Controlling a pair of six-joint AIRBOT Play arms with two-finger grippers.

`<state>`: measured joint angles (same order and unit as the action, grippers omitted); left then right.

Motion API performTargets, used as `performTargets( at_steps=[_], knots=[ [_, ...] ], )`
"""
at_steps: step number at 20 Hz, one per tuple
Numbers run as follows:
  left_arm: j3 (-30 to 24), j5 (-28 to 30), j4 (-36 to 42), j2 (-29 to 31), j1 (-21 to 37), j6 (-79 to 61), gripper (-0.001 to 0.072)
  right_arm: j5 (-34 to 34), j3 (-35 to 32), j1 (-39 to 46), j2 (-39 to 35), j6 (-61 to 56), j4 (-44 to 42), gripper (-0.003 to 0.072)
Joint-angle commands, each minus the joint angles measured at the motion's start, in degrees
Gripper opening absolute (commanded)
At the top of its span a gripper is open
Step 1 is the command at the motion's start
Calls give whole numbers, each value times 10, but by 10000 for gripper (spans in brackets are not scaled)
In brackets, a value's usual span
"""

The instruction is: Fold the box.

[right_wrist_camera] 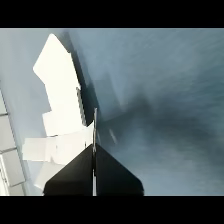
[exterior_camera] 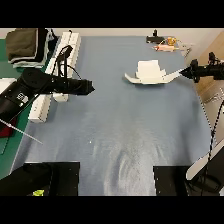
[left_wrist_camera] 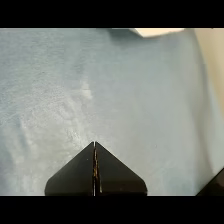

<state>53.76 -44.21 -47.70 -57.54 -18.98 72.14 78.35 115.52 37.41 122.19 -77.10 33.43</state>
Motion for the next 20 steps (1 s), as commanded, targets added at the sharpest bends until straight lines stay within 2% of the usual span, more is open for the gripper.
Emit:
performTargets(
  at_steps=[1,3,6,11,15,17,20],
  knots=[
    [0,-22,-1,0,23,29,14,54,-39,-30,-53,-21,33,2],
    [0,-59,-1,0,47,29,14,51,-89,-58,-100,-18,63,2],
    [0,-117,-2,0,79,29,14,7,-211,-106,-201,-12,118,1],
    [-2,-163,-57,0,98,22,13,-132,-525,-168,-439,-5,114,1],
    [-34,-166,-64,2,98,5,14,-197,-743,-224,-609,-23,109,2],
    [-54,-170,-63,2,98,-3,13,-222,-809,-250,-663,-41,110,2],
    [-76,-169,-59,2,98,-6,14,-236,-850,-272,-691,-56,117,3]
  ],
)
